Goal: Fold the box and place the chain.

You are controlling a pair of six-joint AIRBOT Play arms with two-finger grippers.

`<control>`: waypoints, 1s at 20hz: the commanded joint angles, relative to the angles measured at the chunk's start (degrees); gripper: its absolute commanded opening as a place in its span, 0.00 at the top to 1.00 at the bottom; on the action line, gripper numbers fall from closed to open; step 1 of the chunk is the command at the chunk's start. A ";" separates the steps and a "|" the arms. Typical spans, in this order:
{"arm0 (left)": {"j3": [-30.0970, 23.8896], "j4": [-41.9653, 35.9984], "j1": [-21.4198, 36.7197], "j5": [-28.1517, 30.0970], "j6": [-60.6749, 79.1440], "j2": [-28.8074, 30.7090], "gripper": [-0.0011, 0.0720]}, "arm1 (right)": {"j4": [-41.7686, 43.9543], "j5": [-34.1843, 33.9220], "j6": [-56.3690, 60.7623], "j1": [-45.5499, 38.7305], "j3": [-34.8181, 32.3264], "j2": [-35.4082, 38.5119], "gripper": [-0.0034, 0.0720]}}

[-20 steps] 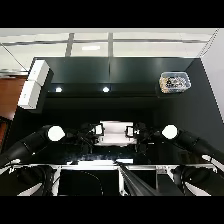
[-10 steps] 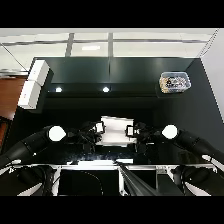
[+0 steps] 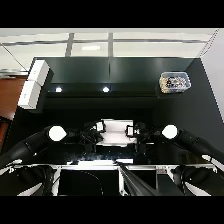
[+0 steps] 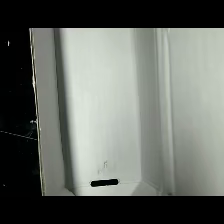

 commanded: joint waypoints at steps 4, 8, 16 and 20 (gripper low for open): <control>0.07 -1.86 -4.37 5.60 0.02 -2.45 0.87 | 0.04 -0.02 0.04 0.04 -0.04 0.02 0.39; 0.07 -2.05 -4.79 6.86 0.02 -2.45 0.87 | 0.04 -0.02 0.04 0.04 -0.04 0.02 0.39; 0.07 -2.01 -4.76 6.82 0.02 -2.45 0.62 | 0.04 -0.02 0.04 0.04 -0.04 0.02 0.39; 0.09 -1.53 -4.76 6.75 0.04 -2.45 0.80 | 0.04 -0.02 0.04 0.04 -0.04 0.02 0.39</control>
